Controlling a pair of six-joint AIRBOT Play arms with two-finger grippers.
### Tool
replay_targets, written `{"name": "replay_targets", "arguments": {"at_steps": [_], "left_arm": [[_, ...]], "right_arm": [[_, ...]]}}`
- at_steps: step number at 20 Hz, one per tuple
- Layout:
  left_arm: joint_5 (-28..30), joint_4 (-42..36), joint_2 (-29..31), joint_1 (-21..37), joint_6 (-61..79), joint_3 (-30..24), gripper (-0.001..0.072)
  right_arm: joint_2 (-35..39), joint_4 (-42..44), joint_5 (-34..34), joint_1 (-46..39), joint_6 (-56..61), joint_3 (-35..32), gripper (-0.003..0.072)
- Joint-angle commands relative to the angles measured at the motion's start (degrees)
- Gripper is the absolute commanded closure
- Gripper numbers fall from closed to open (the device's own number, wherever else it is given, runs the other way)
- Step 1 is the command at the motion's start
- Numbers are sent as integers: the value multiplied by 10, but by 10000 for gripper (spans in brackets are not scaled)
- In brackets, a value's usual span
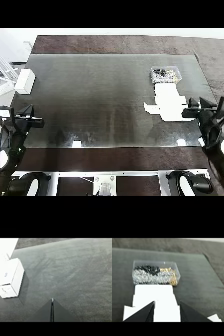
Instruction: Fold the box and place the chain.
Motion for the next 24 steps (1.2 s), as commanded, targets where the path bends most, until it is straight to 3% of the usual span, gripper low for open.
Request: {"name": "replay_targets", "arguments": {"at_steps": [1, 3, 7, 9, 14, 19, 24], "left_arm": [[0, 0, 0, 0, 0, 0, 690], [0, 0, 0, 0, 0, 0, 689], [0, 0, 0, 0, 0, 0, 690], [0, 0, 0, 0, 0, 0, 689], [0, 0, 0, 0, 0, 0, 689], [0, 0, 0, 0, 0, 0, 690], [0, 0, 0, 0, 0, 0, 690]], "right_arm": [[-166, -13, 102, -94, 7, 103, 295], [-249, -88, 179, -150, 89, 172, 288], [-375, -457, 374, -255, 407, 328, 256], [-431, -551, 474, -297, 475, 407, 258], [-553, -589, 660, -368, 511, 591, 255], [-750, -645, 890, -373, 552, 843, 237], [-807, -660, 887, -363, 519, 886, 215]]}}
